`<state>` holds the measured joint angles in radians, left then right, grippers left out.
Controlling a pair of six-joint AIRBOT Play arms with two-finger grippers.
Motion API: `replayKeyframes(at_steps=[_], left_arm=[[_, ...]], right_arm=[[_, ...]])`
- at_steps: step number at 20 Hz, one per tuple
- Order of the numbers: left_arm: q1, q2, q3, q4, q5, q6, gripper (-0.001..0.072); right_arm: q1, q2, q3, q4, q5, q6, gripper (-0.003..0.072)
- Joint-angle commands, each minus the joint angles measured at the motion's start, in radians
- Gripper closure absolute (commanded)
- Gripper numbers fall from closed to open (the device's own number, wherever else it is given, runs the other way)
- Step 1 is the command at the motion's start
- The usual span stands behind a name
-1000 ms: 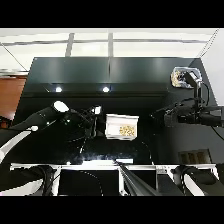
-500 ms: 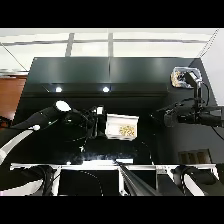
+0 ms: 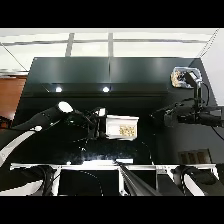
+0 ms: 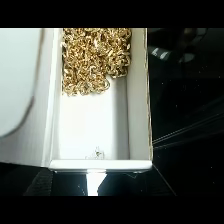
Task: Fold the box and place the chain.
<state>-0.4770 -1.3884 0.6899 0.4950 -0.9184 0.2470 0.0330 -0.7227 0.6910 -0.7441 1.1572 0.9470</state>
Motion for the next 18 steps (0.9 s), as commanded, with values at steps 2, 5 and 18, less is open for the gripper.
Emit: replayKeyframes(at_steps=[2,5,18], left_arm=[[-0.002,-0.001,0.000,0.002,0.014,-0.008,0.0227],[-0.002,-0.001,0.000,0.002,0.014,-0.009,0.0227],[-0.002,-0.001,0.000,0.002,0.013,-0.009,0.0227]], right_arm=[[0.106,-0.021,0.000,-0.016,-0.074,0.016,-0.0021],[0.234,-0.117,0.010,-0.015,-0.313,0.088,-0.0019],[0.318,-0.354,0.065,-0.080,-0.124,-0.463,-0.0018]])
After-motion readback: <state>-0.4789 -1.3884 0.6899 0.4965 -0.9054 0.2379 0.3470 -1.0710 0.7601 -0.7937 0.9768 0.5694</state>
